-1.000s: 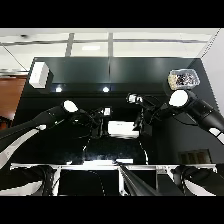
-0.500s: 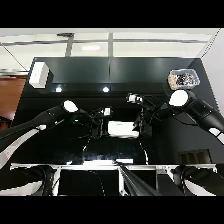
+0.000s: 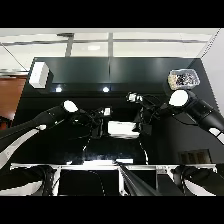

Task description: Fold the box and place the chain.

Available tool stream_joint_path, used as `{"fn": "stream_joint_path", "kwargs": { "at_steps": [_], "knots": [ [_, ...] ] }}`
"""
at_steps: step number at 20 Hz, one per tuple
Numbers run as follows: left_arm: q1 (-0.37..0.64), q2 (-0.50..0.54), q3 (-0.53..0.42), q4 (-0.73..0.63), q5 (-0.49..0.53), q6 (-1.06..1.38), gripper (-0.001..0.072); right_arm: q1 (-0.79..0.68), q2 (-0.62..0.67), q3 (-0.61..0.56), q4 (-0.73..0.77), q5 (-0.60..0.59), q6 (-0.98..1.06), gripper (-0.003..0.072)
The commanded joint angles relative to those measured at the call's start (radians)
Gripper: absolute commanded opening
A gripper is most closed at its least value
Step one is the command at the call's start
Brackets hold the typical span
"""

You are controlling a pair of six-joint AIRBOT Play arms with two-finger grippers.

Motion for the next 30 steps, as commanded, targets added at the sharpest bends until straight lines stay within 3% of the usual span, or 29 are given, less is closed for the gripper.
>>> {"fn": "stream_joint_path", "kwargs": {
  "at_steps": [1,3,4,5,21,23,30],
  "knots": [
    [0.0,0.0,0.0,0.0,0.0,0.0,0.0411,0.002,0.0,0.0,0.001,-0.004,0.0,0.0355],
    [0.0,0.0,0.0,0.0,0.0,0.0,0.0411,0.002,0.0,0.0,0.0,-0.007,0.0,0.0348],
    [0.0,0.0,0.0,0.0,0.0,0.0,0.0411,0.001,0.0,0.0,-0.002,-0.009,0.0,0.0173],
    [0.0,0.0,0.0,0.0,0.0,0.0,0.0411,0.001,0.0,0.0,-0.006,-0.008,0.0,0.0124],
    [0.0,0.0,0.0,0.0,0.0,0.0,0.0411,0.001,0.0,-0.016,-0.011,0.053,0.0,0.0147],
    [0.0,0.0,0.0,0.0,0.0,0.0,0.0411,0.001,0.0,-0.016,-0.011,0.051,0.0,0.0267],
    [0.0,0.0,0.0,0.0,0.0,0.0,0.0411,0.001,0.0,-0.016,-0.011,0.042,0.0,0.0266]
  ]
}}
